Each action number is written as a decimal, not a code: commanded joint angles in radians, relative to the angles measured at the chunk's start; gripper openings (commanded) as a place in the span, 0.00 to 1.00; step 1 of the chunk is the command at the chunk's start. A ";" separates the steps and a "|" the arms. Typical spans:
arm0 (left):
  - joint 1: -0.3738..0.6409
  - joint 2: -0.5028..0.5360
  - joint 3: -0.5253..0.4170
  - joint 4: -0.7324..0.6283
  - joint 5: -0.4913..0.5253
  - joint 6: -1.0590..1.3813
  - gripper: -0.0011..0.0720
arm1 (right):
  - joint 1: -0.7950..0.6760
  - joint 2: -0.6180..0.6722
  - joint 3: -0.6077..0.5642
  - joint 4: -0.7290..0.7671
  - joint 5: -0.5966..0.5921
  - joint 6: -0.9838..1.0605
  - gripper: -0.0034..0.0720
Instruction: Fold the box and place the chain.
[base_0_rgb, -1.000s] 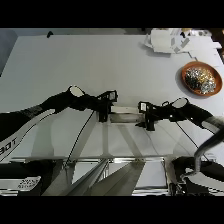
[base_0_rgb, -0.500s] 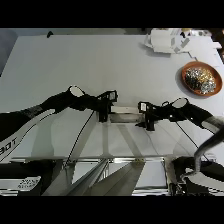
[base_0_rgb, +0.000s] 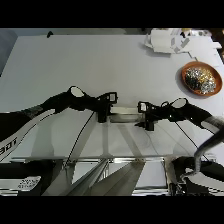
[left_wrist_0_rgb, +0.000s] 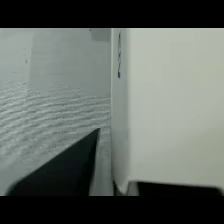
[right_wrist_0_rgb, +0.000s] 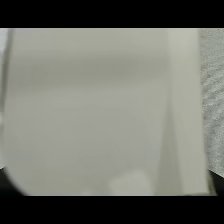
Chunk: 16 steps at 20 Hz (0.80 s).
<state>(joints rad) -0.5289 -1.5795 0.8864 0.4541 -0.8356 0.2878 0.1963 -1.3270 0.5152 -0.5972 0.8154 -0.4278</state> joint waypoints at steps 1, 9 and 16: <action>0.010 0.040 0.001 0.024 -0.029 -0.020 0.78 | 0.000 0.000 0.000 -0.002 0.004 0.000 0.41; 0.063 0.348 0.001 0.382 -0.157 -0.437 0.54 | 0.000 0.000 0.000 -0.002 0.005 0.000 0.41; -0.023 0.370 0.000 0.324 -0.271 -0.451 0.02 | 0.000 0.000 0.000 -0.002 0.005 0.000 0.41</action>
<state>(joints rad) -0.5117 -1.2072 0.8867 0.8009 -1.1004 -0.1383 0.1963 -1.3273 0.5152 -0.5991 0.8185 -0.4282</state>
